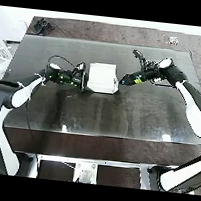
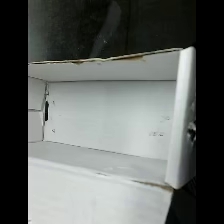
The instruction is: Fold the box and place the chain.
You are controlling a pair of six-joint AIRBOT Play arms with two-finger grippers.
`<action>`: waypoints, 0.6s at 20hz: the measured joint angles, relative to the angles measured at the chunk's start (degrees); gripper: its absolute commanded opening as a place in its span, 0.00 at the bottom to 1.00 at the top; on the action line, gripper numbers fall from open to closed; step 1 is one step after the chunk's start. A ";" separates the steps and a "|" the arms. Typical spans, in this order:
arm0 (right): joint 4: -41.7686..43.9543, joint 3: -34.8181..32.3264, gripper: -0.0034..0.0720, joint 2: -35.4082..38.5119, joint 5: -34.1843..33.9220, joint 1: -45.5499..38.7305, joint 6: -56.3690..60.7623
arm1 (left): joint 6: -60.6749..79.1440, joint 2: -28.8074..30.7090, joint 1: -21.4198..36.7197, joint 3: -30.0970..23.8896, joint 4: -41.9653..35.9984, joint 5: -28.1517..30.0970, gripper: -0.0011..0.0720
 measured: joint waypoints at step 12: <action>1.53 0.79 0.55 0.13 1.66 1.42 0.90 | -0.02 0.00 0.00 0.00 0.00 -0.02 0.43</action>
